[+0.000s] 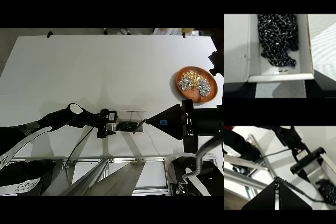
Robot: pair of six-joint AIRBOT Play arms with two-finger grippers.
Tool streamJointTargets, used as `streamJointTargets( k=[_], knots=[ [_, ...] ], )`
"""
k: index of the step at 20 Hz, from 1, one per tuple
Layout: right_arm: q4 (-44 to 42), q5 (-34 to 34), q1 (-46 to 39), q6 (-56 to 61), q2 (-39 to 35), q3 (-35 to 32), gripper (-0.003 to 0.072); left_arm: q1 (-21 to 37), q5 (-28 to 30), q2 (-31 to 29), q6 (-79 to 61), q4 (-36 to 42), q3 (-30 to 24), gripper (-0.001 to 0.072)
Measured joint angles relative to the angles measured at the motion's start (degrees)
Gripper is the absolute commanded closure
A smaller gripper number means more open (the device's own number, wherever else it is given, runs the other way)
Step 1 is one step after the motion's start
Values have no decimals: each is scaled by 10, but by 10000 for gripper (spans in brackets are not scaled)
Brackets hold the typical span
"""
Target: Fold the box and place the chain.
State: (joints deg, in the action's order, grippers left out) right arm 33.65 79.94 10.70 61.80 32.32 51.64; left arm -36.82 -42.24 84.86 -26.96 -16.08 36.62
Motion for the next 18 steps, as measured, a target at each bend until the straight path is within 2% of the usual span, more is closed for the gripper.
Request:
streamJointTargets(
  k=[6, 11, 18],
  knots=[
    [21, -90, 55, -30, 10, 0, 666, 0, 0, 0, 0, 0, 0, 376],
    [92, -93, 65, -31, 52, -6, 666, 0, 0, 0, 0, 0, 0, 376],
    [123, -90, 68, -33, 161, -20, 666, 0, 0, 0, 0, 0, 0, 376]
  ],
)
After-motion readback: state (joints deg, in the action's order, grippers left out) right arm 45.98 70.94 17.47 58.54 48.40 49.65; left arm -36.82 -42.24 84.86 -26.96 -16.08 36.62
